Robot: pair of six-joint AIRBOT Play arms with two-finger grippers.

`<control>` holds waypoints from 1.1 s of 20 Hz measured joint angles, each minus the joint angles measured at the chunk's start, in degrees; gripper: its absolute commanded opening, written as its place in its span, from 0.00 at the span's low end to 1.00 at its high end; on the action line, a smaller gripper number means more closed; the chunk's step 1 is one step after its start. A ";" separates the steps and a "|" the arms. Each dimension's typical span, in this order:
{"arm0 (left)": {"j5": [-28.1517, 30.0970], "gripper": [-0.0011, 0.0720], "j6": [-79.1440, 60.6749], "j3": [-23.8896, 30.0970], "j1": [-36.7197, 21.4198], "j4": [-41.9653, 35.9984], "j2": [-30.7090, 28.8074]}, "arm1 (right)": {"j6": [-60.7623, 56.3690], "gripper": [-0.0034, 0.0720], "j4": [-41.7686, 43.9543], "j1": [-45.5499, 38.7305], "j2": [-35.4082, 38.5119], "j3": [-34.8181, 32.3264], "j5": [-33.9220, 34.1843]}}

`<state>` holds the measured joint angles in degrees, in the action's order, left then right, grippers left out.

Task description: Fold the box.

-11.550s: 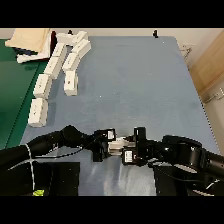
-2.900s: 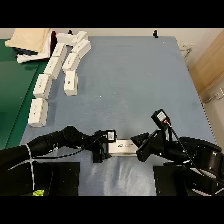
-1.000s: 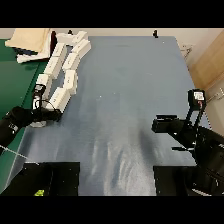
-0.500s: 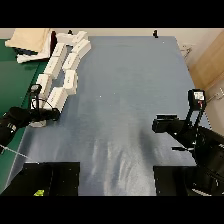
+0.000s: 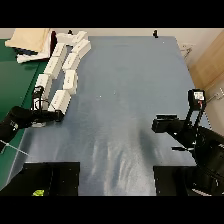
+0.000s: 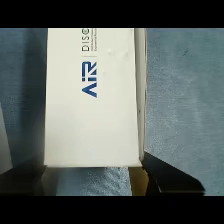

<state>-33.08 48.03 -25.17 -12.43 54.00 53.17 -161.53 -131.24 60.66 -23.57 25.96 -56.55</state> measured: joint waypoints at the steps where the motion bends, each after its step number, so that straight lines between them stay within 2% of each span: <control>1: -0.11 0.62 0.00 0.00 0.00 -0.07 0.59 | 0.00 0.05 0.00 0.00 0.00 0.00 0.00; 3: -0.28 0.62 0.00 -0.02 0.00 -0.07 1.42 | 0.00 0.05 0.00 0.00 0.00 0.00 0.02; 4: -0.31 0.67 0.00 -0.02 0.00 -0.04 1.70 | 0.00 0.05 0.00 0.00 0.00 0.00 0.02; 5: -0.33 0.78 0.00 -0.02 0.00 0.20 1.86 | 0.00 0.05 0.00 0.00 0.00 0.00 0.02; 6: -0.46 0.85 0.00 -0.04 0.00 0.76 1.99 | 0.00 0.05 0.00 0.00 0.00 0.00 0.02; 12: -0.68 0.85 0.00 -0.04 2.43 5.97 2.29 | 0.00 0.05 -0.15 0.00 0.00 0.00 0.04; 13: -0.55 0.86 0.02 -0.07 2.95 6.62 2.29 | 0.00 0.05 -0.17 0.00 0.00 0.00 0.04; 14: -0.57 0.97 -0.02 -0.07 3.32 7.04 2.29 | 0.00 0.05 -0.20 0.00 0.00 0.00 0.04; 17: -1.14 0.97 0.02 -0.44 4.00 7.74 2.32 | 0.00 0.05 -0.31 0.00 0.00 0.00 0.04; 22: -7.13 0.97 2.34 -3.43 4.31 12.48 1.81 | 0.02 0.05 -0.35 0.00 0.00 0.00 0.04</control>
<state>-40.21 50.37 -28.60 -8.12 66.48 54.98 -161.51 -131.59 60.66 -23.57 25.96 -56.51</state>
